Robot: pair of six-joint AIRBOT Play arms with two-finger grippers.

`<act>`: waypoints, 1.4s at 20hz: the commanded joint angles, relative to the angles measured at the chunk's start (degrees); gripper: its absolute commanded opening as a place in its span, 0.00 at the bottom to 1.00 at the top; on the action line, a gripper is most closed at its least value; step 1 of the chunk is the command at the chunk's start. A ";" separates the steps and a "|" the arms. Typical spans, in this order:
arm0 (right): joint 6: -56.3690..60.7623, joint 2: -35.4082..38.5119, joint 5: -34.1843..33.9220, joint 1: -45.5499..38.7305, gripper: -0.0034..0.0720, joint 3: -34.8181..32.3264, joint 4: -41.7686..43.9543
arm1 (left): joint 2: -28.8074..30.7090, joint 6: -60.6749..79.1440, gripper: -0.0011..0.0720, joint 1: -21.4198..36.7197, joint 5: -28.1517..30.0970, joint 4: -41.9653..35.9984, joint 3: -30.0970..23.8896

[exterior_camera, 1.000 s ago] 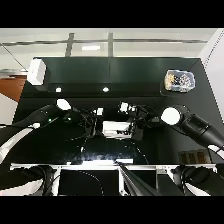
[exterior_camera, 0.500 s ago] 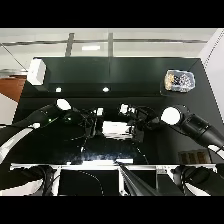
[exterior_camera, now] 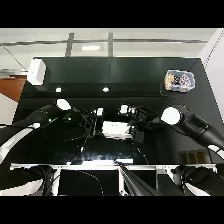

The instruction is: Fold the box and place the chain.

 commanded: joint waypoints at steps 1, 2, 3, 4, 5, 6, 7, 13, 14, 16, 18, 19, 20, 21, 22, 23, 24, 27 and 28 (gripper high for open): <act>0.24 -0.04 0.28 0.02 0.44 -0.87 0.00 | -0.04 -0.02 0.71 -0.02 -0.04 -0.02 0.02; 0.42 -0.07 0.33 0.02 0.44 -1.44 0.02 | -0.04 -0.02 0.71 -0.02 -0.04 -0.02 0.02; 0.98 -0.09 0.28 0.02 0.44 -1.70 0.07 | -0.04 -0.02 0.71 -0.02 -0.02 -0.02 0.02; 1.33 -0.09 0.20 0.02 0.44 -1.75 0.09 | -0.04 -0.02 0.71 -0.02 -0.02 -0.02 0.02; 1.33 -0.09 -0.02 0.02 0.44 -1.73 0.24 | -0.04 -0.02 0.71 -0.02 -0.02 -0.02 0.02; 1.33 -0.09 -0.26 0.02 0.44 -1.73 0.46 | -0.04 -0.02 0.71 -0.02 -0.02 -0.02 0.02; 1.33 -0.09 -0.55 0.02 0.44 -1.70 0.96 | -0.04 0.00 0.71 -0.02 -0.02 -0.02 0.02; 16.37 1.53 8.70 -1.95 0.46 3.69 1.95 | -0.04 0.00 0.71 -0.02 -0.02 0.00 0.02; 20.44 1.95 12.24 -3.34 0.45 4.61 2.25 | -0.04 0.00 0.71 -0.02 -0.02 0.00 0.02; 23.91 2.25 17.31 -6.80 0.24 5.05 7.93 | -0.04 -0.02 0.71 -0.04 -0.02 0.00 0.02; 28.76 2.12 14.43 -8.79 0.10 3.82 14.21 | -0.04 -0.02 0.71 -0.02 -0.02 0.00 0.02; 32.24 1.86 10.80 -8.92 0.10 2.62 16.50 | -0.04 0.00 0.71 -0.04 -0.02 0.00 0.02; 34.67 1.27 7.85 -8.90 0.10 1.29 18.51 | -0.04 -0.02 0.71 -0.04 -0.02 0.00 0.02; 36.06 0.31 5.46 -8.90 0.10 -0.35 21.79 | -0.04 -0.02 0.71 -0.02 -0.02 0.00 0.02; 36.09 -0.98 3.78 -8.90 0.10 -1.92 25.18 | -0.04 0.00 0.71 -0.04 -0.02 0.00 0.02; 36.06 -2.25 3.02 -8.90 0.10 -3.06 27.45 | -0.04 -0.02 0.71 -0.02 -0.02 0.00 0.02; 36.06 -3.52 2.67 -8.81 0.10 -3.69 28.04 | -0.04 -0.02 0.71 -0.02 -0.02 0.00 0.02; 36.26 -6.80 1.92 -8.74 0.10 -4.66 27.82 | -0.04 -0.02 0.71 -0.04 -0.02 0.00 0.02; 36.28 -7.63 1.77 -8.74 0.10 -4.68 27.76 | -0.04 -0.02 0.71 -0.02 -0.02 0.00 0.02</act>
